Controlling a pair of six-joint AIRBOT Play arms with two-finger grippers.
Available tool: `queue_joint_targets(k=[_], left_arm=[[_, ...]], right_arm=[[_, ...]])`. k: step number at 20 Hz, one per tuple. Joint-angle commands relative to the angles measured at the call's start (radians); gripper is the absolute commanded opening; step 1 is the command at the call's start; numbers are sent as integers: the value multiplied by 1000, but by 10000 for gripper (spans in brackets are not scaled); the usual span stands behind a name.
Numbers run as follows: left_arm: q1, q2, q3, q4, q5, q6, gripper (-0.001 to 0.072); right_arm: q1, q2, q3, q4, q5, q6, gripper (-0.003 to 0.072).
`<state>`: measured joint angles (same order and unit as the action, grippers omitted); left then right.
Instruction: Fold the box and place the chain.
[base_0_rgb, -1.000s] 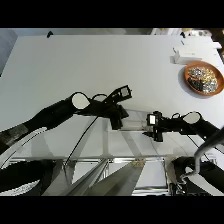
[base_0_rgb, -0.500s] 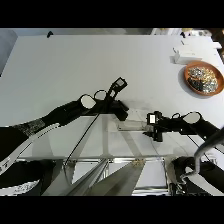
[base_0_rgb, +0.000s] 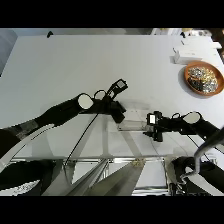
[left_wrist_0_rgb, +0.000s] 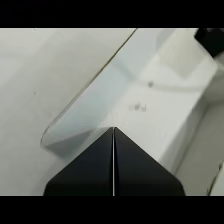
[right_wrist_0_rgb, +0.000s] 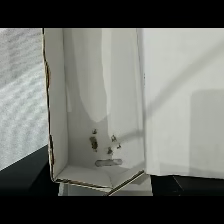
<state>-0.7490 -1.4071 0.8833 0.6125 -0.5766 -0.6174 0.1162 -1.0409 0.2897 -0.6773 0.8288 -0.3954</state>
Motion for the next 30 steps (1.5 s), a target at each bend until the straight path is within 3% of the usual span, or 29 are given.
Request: queue_joint_targets(k=[1,4,6,11,16,17,19,21,24,30], left_arm=[[35,119,1,351,-220,-132,2],[37,205,1,552,-484,-12,4],[37,201,1,547,-526,58,3],[37,114,1,436,-447,225,7],[31,16,1,436,-414,259,15],[30,11,1,437,-387,259,45],[31,8,1,439,-319,259,225],[31,4,1,434,-240,259,272],[26,-20,1,428,-177,259,272],[-26,-50,1,387,-184,393,272]], right_arm=[[0,0,0,1,1,2,408],[0,0,0,1,1,2,408],[0,0,0,1,1,2,408],[0,0,0,1,1,2,408],[0,0,0,1,1,2,408],[0,0,0,1,1,2,408],[0,0,0,1,1,2,408],[0,0,0,1,1,2,408],[0,0,0,1,1,2,408],[0,0,0,1,1,2,408]])
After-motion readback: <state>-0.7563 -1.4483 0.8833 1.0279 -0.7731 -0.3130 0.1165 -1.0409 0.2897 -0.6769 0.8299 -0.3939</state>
